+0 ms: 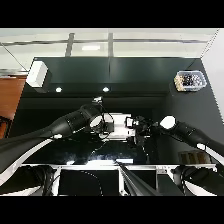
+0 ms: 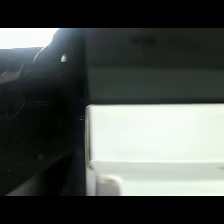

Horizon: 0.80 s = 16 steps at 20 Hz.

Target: Fold the box and place the chain.

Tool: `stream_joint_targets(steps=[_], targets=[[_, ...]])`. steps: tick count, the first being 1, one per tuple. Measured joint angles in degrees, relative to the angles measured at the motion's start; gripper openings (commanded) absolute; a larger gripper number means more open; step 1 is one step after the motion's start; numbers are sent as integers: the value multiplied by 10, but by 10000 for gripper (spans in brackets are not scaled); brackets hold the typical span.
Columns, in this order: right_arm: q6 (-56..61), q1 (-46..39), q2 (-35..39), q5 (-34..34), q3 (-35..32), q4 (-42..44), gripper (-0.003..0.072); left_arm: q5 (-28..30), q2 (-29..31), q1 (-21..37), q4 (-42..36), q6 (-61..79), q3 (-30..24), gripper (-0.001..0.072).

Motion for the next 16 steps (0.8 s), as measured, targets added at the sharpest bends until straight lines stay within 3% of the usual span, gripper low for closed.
stream_joint_targets(steps=[3,4,7,8,16], targets=[[0,0,0,0,0,0,423,-8,0,0,1,0,0,323],[0,0,0,0,0,0,423,-8,0,0,2,1,0,267],[0,0,0,0,0,0,423,-8,0,0,7,1,0,262],[0,0,0,0,0,0,423,-8,-1,0,9,1,0,229],[0,0,0,0,0,0,423,-6,-2,0,17,0,3,222]])
